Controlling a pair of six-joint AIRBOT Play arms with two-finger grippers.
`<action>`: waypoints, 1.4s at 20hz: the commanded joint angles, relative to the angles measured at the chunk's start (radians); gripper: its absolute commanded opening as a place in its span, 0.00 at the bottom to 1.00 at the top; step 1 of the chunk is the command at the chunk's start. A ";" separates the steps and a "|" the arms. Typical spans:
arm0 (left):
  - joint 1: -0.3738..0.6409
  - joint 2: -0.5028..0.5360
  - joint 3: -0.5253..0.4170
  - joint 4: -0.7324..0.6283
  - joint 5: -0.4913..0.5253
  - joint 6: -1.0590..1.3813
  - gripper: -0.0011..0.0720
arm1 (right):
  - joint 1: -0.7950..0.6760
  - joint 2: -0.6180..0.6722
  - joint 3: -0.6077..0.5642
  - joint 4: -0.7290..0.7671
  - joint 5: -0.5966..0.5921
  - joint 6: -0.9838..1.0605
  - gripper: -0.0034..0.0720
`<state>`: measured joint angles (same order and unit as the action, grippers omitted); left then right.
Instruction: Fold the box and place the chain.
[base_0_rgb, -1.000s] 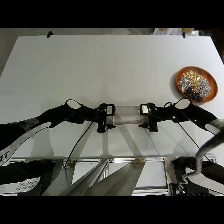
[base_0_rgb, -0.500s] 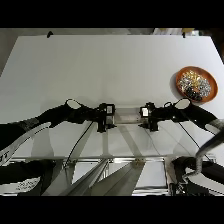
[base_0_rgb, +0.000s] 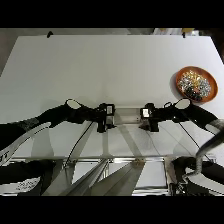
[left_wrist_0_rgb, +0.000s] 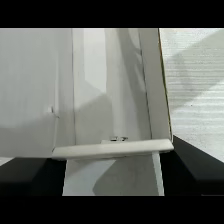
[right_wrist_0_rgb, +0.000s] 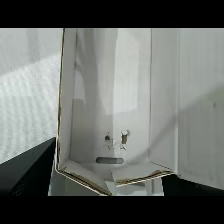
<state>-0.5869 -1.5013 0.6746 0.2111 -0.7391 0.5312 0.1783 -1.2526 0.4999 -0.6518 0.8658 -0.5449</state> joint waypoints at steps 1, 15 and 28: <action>-0.001 0.000 0.000 -0.001 0.002 0.000 0.55 | 0.000 0.030 0.001 -0.008 0.017 0.073 1.00; -0.001 0.000 0.000 -0.001 0.002 0.000 0.55 | 0.000 0.306 0.001 -0.361 0.067 0.582 0.80; 0.000 0.000 0.000 -0.001 0.002 0.000 0.55 | 0.000 0.333 -0.002 0.157 -0.103 0.622 0.06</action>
<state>-0.5869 -1.5013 0.6746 0.2104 -0.7376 0.5312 0.1787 -0.8761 0.4984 -0.6701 0.8883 0.0753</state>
